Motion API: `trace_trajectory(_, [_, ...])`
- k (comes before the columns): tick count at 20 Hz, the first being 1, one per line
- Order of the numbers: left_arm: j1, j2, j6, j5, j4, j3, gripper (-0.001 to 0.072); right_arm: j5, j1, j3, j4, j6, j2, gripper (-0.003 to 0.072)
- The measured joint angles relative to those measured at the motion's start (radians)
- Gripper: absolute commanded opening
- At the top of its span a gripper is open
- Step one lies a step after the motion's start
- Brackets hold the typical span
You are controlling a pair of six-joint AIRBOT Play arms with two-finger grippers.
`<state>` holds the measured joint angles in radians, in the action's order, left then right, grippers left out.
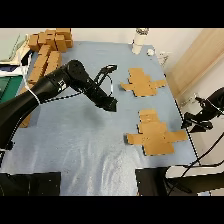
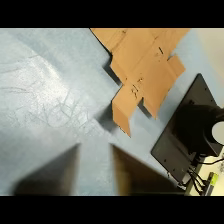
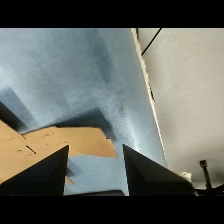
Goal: Fold the box.
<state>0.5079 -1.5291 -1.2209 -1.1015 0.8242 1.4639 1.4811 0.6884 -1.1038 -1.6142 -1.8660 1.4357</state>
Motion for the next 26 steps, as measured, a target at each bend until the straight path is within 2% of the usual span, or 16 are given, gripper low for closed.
trace_trajectory(4, [0.0, -0.001, 0.009, -0.023, -0.017, 0.0, 0.0546, 0.028, 0.015, 0.056, -0.02, -0.076, 0.015, 0.0532])
trace_trajectory(7, [-0.016, -0.001, 0.049, -0.032, -0.044, 0.0, 0.0547, 0.04, 0.02, 0.083, -0.045, -0.114, 0.019, 0.0501])
trace_trajectory(8, [-0.024, -0.001, 0.065, -0.038, -0.059, 0.0, 0.0546, 0.046, 0.02, 0.088, -0.068, -0.124, 0.02, 0.0396])
trace_trajectory(9, [-0.034, -0.001, 0.083, -0.047, -0.081, 0.0, 0.0546, 0.052, 0.02, 0.091, -0.098, -0.133, 0.021, 0.0235])
trace_trajectory(10, [-0.046, -0.001, 0.1, -0.058, -0.103, 0.0, 0.0546, 0.062, 0.02, 0.094, -0.141, -0.145, 0.021, 0.0164])
trace_trajectory(11, [-0.057, -0.001, 0.111, -0.072, -0.12, 0.0, 0.0545, 0.077, 0.019, 0.095, -0.19, -0.158, 0.021, 0.0029])
trace_trajectory(12, [-0.068, -0.001, 0.121, -0.084, -0.137, -0.003, 0.0546, 0.089, 0.014, 0.097, -0.238, -0.168, 0.021, 0.0003])
trace_trajectory(17, [-0.14, -0.001, 0.172, -0.141, -0.211, -0.049, 0.0543, 0.132, -0.087, 0.1, -0.524, -0.177, 0.008, 0.0002])
trace_trajectory(18, [-0.159, -0.001, 0.187, -0.156, -0.232, -0.066, 0.049, 0.132, -0.127, 0.103, -0.578, -0.177, -0.001, 0.0002])
trace_trajectory(19, [-0.177, -0.001, 0.201, -0.168, -0.246, -0.083, 0.0466, 0.128, -0.175, 0.109, -0.627, -0.177, -0.015, 0.0001])
trace_trajectory(22, [-0.237, -0.001, 0.246, -0.23, -0.295, -0.143, 0.0467, 0.065, -0.317, 0.158, -0.696, -0.176, -0.074, 0.0003])
trace_trajectory(23, [-0.257, -0.001, 0.261, -0.256, -0.316, -0.164, 0.0467, 0.028, -0.364, 0.185, -0.708, -0.175, -0.101, 0.0028])
trace_trajectory(25, [-0.296, -0.001, 0.285, -0.303, -0.347, -0.206, 0.0467, -0.044, -0.436, 0.238, -0.703, -0.163, -0.145, 0.0306])
trace_trajectory(26, [-0.314, -0.001, 0.294, -0.32, -0.362, -0.226, 0.0468, -0.076, -0.465, 0.257, -0.687, -0.151, -0.158, 0.0305])
